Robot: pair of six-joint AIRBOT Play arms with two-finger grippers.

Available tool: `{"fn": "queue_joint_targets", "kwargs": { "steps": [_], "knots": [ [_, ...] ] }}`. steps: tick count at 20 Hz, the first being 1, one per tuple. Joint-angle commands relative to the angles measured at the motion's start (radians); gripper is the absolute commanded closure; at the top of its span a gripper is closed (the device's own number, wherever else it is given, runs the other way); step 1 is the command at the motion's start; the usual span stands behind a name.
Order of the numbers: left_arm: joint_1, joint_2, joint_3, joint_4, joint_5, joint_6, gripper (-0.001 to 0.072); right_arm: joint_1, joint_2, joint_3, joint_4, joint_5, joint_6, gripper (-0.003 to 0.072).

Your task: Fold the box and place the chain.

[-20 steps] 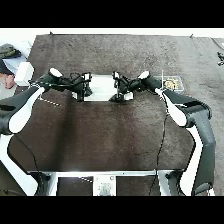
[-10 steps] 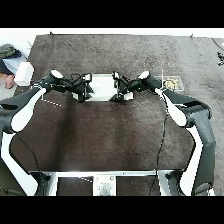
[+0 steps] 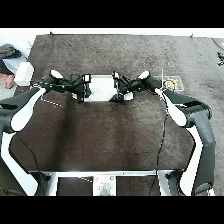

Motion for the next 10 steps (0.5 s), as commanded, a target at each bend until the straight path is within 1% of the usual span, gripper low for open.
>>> {"fn": "queue_joint_targets", "kwargs": {
  "steps": [1,2,6,10],
  "knots": [
    [0.039,0.002,0.003,0.027,-0.051,0.0,0.067,0.0,0.001,0.001,-0.002,0.002,-0.003,0.0314],
    [0.055,0.005,0.003,0.027,-0.072,0.0,0.0698,0.0,0.001,0.001,-0.002,0.002,-0.003,0.0314],
    [0.118,0.044,0.003,-0.005,-0.115,-0.019,0.07,0.0,0.001,0.001,-0.002,0.002,-0.003,0.0314],
    [0.163,0.159,0.002,-0.028,-0.118,-0.25,0.0703,0.0,0.001,0.001,-0.002,0.002,-0.003,0.0314]
  ]
}}
